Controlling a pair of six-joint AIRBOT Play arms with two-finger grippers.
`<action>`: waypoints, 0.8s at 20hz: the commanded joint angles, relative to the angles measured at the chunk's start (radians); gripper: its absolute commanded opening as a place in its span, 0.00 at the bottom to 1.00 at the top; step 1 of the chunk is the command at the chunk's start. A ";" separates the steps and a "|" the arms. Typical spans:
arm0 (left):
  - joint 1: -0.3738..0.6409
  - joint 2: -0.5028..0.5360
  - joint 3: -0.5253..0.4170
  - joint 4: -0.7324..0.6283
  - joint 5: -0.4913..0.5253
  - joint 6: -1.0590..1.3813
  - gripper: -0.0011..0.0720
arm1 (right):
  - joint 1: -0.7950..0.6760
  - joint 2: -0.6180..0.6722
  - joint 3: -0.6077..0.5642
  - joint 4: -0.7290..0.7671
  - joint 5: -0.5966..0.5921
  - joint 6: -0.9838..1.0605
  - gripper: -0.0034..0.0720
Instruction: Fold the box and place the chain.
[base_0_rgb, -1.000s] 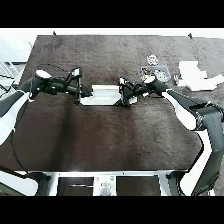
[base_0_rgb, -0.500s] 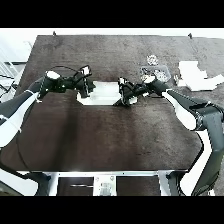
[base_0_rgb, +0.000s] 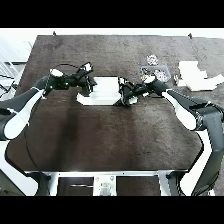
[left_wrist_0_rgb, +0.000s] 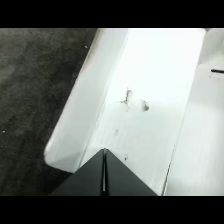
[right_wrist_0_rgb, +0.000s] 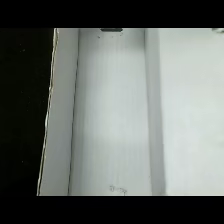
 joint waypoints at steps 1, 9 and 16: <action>-0.002 -0.035 0.004 0.001 -0.006 -0.003 0.04 | 0.001 0.000 0.000 0.000 0.000 0.000 0.81; 0.002 -0.039 0.008 0.004 -0.014 -0.001 0.04 | 0.001 0.000 0.000 0.000 0.000 0.000 0.81; 0.107 -0.039 0.193 0.124 -0.423 -0.180 0.04 | 0.001 0.000 0.000 0.000 0.000 0.000 0.81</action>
